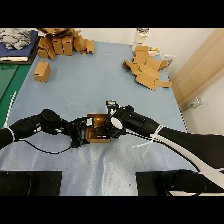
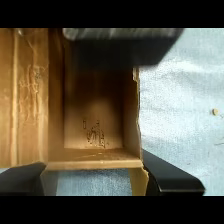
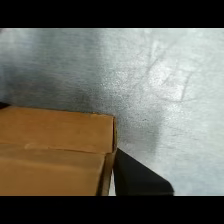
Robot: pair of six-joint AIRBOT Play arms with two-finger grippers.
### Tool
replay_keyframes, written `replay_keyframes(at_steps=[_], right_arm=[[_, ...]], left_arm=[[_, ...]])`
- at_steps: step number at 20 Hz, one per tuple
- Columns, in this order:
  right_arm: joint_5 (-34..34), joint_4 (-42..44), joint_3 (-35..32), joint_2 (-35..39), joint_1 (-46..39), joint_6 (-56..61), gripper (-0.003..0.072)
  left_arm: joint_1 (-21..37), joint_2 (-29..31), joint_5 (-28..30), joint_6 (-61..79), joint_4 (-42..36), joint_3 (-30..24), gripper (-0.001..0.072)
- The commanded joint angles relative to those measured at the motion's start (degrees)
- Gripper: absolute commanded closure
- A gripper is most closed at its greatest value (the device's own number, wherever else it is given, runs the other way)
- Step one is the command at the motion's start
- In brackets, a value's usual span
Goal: Fold the box.
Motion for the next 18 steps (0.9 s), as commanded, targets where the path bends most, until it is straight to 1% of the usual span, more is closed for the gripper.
replay_keyframes(at_steps=[1, 5, 6, 7, 10, 13, 18], right_arm=[[0.81, 0.15, 0.74, 0.5, 0.04, -0.42, 0.0385], [5.25, -1.11, 2.21, 1.2, -0.09, -0.31, 0.0382], [6.69, -1.81, 2.43, 1.2, -0.09, -0.11, 0.0317], [7.34, -2.49, 2.47, 1.36, -0.09, 0.46, 0.0271], [7.91, -3.15, 2.64, 1.49, -0.09, 0.94, 0.0271], [10.23, -5.33, 2.64, 1.46, -0.09, 1.79, 0.0271], [9.79, -4.96, 2.91, 2.56, -0.09, 1.79, 0.0271]], left_arm=[[0.0, -0.02, -0.24, -0.02, -0.02, 0.02, 0.0202], [-0.02, -0.02, -0.22, -0.02, -0.02, 0.02, 0.0202], [-0.02, -0.02, -0.22, -0.02, -0.02, 0.02, 0.0202], [0.0, -0.02, -0.22, -0.02, -0.02, 0.02, 0.0202], [0.0, -0.02, -0.24, -0.02, -0.02, 0.02, 0.0202], [-0.02, -0.02, -0.24, -0.02, -0.02, 0.02, 0.0202], [0.0, 0.0, 0.02, -0.28, 0.5, 0.02, 0.0202]])
